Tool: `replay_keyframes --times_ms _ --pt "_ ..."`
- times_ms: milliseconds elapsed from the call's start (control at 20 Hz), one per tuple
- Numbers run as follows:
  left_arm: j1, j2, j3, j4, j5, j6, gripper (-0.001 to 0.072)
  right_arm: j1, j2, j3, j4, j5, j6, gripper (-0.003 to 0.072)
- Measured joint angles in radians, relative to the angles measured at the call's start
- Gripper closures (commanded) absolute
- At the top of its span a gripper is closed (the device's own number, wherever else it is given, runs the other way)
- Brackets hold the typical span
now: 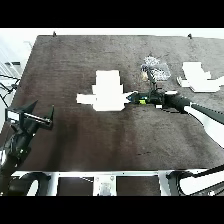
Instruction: Fold the box and place the chain.
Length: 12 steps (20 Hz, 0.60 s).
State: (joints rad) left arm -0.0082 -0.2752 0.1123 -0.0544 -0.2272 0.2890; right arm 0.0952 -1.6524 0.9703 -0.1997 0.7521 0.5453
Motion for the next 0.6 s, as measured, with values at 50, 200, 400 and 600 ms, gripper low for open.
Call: replay_keyframes --times_ms 50,200,400,600 --pt "0.000 -0.005 0.010 -0.001 -0.014 0.000 0.0147 0.001 -0.001 0.000 0.005 -0.002 -0.001 0.0678" --pt "0.000 -0.073 0.073 -0.002 -0.037 -0.004 0.0177 0.002 -0.002 0.000 0.030 -0.008 -0.003 0.0678" --pt "0.000 -0.305 0.232 -0.002 -0.093 -0.045 0.0177 0.002 -0.002 0.000 0.051 -0.016 -0.004 0.0678" --pt "0.000 -0.624 0.451 0.021 -0.214 -0.114 0.0177 0.002 -0.002 0.000 0.058 -0.026 -0.006 0.0678"
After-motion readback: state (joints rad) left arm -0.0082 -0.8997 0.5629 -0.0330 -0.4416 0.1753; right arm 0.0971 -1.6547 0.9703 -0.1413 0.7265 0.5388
